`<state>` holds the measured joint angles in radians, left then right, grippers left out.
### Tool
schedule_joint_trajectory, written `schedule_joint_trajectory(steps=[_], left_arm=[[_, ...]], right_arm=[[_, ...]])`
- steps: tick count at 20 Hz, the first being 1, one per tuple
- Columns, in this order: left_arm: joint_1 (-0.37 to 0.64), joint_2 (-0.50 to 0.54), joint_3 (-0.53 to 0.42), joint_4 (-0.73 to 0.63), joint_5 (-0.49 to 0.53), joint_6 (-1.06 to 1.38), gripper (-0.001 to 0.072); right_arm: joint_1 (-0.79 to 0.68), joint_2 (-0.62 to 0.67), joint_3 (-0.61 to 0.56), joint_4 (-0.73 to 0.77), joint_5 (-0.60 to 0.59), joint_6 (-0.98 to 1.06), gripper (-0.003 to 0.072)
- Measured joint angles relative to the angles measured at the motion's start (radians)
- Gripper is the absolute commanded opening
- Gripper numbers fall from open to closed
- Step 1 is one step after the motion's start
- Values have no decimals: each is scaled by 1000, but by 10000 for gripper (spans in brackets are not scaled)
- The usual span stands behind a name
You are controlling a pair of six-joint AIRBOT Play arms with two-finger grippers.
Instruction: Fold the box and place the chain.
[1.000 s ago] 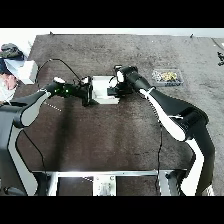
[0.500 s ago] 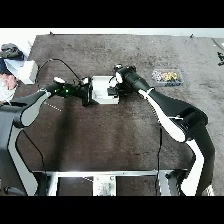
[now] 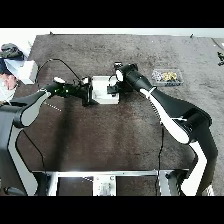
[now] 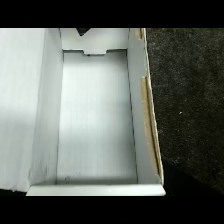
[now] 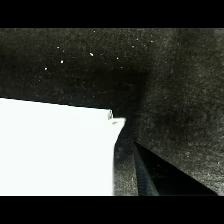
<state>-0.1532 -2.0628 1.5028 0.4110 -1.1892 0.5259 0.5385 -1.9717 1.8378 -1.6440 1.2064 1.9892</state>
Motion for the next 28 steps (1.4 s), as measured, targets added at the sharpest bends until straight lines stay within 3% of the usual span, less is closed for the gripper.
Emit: schedule_joint_trajectory(steps=[3, 4, 9, 11, 14, 16, 22, 23, 24, 26, 27, 28], left_arm=[[0, 0, 0, 0, 0, 0, 417], [0, 0, 0, 0, 0, -1, 417], [0, 0, 0, -1, 1, -3, 418], [-1, 0, 0, -2, 2, -3, 417], [0, 0, 0, -1, 2, -3, 417], [0, 0, 0, -1, 2, -3, 418], [0, 0, 0, -1, 2, -3, 417], [0, 0, 0, -1, 2, -3, 417], [0, 0, 0, -1, 2, 0, 417], [0, 0, 0, 0, 2, 1, 417], [0, 0, 0, 0, 2, 0, 417], [0, 0, 0, 0, 2, 0, 417]], right_arm=[[2, -5, 0, 5, 3, -8, 407], [1, -10, 0, 4, 6, -9, 335], [-1, -34, 0, -11, 1, -15, 334], [-2, -47, 0, -11, -3, -15, 151], [-2, -58, 2, -14, -8, -15, 149], [0, -60, 2, -19, -10, -11, 15], [4, -64, 2, -32, -14, -4, 17], [4, -64, 2, -34, -14, -3, 62], [5, -64, 2, -40, -15, -10, 185], [4, -63, 2, -48, -14, -10, 207], [5, -61, 1, -48, -14, -7, 284], [5, -59, 0, -51, -13, -6, 301]])
